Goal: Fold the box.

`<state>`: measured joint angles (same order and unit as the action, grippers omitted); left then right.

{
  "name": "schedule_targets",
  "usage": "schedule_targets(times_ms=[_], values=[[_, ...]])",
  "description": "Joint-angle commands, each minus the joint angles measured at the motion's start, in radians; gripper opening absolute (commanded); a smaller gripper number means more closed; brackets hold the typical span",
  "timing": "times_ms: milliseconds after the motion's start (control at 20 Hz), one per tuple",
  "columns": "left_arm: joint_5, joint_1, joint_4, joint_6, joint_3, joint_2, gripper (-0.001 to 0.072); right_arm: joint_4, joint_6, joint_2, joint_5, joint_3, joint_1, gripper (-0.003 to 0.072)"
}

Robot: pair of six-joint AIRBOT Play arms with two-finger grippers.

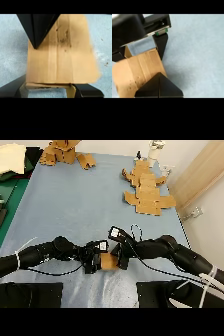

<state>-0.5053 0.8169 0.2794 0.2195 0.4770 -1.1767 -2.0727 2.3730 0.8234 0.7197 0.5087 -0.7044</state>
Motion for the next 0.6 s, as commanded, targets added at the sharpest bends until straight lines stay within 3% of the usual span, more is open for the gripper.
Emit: schedule_targets(times_ms=[0,50,200,250,450,550], values=[[-0.001,-0.001,0.001,0.0,0.0,0.0,0.0607,0.099,0.0,-0.099,-0.023,-0.007,-0.053,0.0009],[-0.001,-0.001,0.001,0.0,0.0,0.0,0.0606,0.102,0.0,-0.124,-0.008,-0.007,-0.058,0.0066],[-0.001,-0.001,0.001,0.0,0.0,0.0,0.0606,0.102,0.011,-0.166,0.058,-0.008,-0.058,0.0345],[-0.001,-0.001,0.001,0.0,0.0,0.0,0.0606,0.102,0.011,-0.171,0.088,-0.008,-0.058,0.0376],[-0.001,-0.001,0.001,0.0,0.0,0.0,0.0606,0.089,0.016,-0.17,0.174,-0.01,-0.058,0.0383],[-0.001,-0.001,0.001,0.0,0.0,0.0,0.0606,0.09,0.081,-0.168,0.165,-0.016,-0.058,0.0456]])
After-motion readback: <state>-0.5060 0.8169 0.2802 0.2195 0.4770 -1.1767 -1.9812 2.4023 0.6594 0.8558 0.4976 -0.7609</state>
